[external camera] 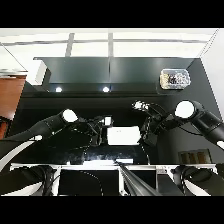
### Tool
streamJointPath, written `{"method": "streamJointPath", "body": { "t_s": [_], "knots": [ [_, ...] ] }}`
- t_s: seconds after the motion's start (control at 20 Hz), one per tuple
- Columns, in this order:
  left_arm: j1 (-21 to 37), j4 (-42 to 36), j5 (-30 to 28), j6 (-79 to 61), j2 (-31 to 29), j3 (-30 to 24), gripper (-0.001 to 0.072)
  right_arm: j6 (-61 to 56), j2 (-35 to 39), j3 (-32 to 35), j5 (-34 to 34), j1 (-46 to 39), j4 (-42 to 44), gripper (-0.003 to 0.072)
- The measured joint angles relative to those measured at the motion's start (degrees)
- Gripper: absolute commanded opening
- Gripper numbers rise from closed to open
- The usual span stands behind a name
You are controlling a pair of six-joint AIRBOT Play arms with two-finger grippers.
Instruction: Fold the box and place the chain.
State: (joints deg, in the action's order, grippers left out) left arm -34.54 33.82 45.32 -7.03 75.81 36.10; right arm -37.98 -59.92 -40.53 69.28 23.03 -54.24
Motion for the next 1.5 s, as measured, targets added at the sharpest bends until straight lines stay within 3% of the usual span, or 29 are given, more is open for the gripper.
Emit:
{"method": "streamJointPath", "body": {
  "t_s": [0.9,1.5],
  "knots": [
    [0.0,0.0,0.0,0.0,0.0,0.0,0.0407,-1.73,-0.9,0.0,-6.54,1.07,-1.27,0.071],
    [0.0,0.0,0.07,-0.02,-0.02,0.0,0.0407,18.82,-0.92,-0.02,-5.7,1.11,4.96,0.0709]
  ]
}}
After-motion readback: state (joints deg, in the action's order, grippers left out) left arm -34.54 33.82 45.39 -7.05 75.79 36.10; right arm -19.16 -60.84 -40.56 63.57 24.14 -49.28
